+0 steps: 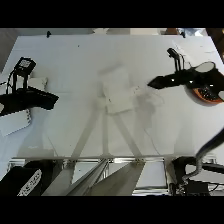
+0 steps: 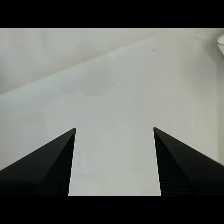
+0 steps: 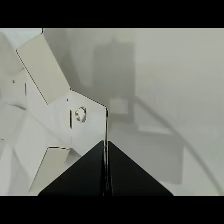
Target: Fold the box and place the chain.
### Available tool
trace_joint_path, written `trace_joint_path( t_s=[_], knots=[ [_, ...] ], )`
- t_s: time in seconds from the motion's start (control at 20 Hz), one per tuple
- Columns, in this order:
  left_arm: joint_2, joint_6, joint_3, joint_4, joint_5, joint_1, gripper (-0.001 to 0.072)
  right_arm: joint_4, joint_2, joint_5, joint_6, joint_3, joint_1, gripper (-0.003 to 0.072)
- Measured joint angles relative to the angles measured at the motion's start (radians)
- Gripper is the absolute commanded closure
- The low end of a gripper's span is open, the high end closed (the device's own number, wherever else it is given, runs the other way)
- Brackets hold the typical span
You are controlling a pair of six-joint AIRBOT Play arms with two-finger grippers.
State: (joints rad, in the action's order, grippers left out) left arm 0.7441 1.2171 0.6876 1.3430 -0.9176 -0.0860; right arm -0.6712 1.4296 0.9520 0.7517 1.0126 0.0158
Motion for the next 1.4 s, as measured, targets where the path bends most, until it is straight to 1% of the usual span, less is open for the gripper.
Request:
trace_joint_path(
  t_s=[0.15, 0.4, 0.5, 0.65, 0.8, 0.9, 1.4],
  knots=[
    [0.000, 0.000, 0.000, 0.000, 0.000, 0.000, 0.0187, 0.031, 0.000, -0.171, 0.003, -0.046, -0.057, 0.0681],
    [0.000, 0.000, 0.000, 0.000, 0.000, 0.000, 0.0187, 0.087, 0.000, -0.426, 0.006, -0.193, -0.119, 0.0681],
    [0.000, 0.000, 0.000, 0.000, 0.000, 0.000, 0.0187, 0.106, 0.000, -0.517, 0.006, -0.233, -0.142, 0.0681],
    [0.000, 0.000, 0.000, 0.000, 0.000, 0.000, 0.0187, 0.121, 0.000, -0.615, 0.006, -0.265, -0.170, 0.0681],
    [0.000, 0.000, 0.000, 0.000, 0.000, 0.000, 0.0187, 0.127, -0.002, -0.665, 0.007, -0.277, -0.182, 0.0680],
    [0.000, 0.000, 0.000, 0.000, 0.000, 0.000, 0.0187, 0.128, -0.005, -0.672, 0.007, -0.280, -0.186, 0.0679],
    [0.000, 0.000, 0.000, 0.000, 0.000, 0.000, 0.0187, 0.122, -0.023, -0.630, 0.007, -0.283, -0.189, 0.0677]
  ],
)
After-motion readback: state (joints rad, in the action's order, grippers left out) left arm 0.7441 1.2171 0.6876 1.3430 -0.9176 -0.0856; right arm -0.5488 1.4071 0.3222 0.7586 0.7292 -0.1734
